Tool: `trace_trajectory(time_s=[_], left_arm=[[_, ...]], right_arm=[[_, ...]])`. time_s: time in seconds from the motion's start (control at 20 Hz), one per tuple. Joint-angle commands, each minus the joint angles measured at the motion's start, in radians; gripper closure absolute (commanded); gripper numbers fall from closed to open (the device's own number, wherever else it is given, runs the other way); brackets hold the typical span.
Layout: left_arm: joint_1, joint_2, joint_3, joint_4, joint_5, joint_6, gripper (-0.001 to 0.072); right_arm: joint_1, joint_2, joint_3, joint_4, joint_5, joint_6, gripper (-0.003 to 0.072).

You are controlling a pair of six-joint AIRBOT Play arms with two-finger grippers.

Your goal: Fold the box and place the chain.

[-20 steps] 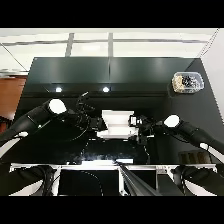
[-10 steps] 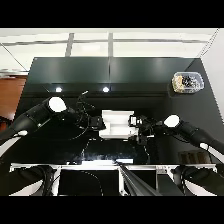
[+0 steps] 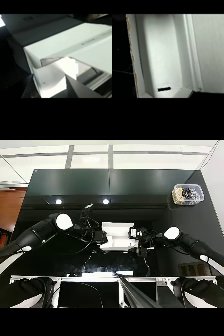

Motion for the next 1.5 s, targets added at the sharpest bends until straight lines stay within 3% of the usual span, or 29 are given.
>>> trace_trajectory(time_s=[0.0,0.1,0.7,0.95,1.45], left_arm=[[-0.023,-0.008,0.001,0.038,0.05,-0.051,0.0248],[-0.029,-0.018,0.006,0.039,0.049,-0.053,0.0314],[-0.116,-0.038,0.079,0.25,0.042,-0.193,0.0313],[-0.183,-0.107,0.15,0.434,-0.053,-0.352,0.0313],[-0.258,-0.21,0.259,0.564,-0.182,-0.592,0.0314]], right_arm=[[0.0,0.001,0.001,0.0,0.0,0.0,0.0254],[0.0,0.001,0.001,0.0,0.0,0.0,0.0254],[0.0,0.001,0.001,0.0,0.0,0.0,0.0254],[0.0,0.001,0.001,0.0,0.0,0.0,0.0254],[0.0,0.001,0.001,0.0,0.0,0.0,0.0254]])
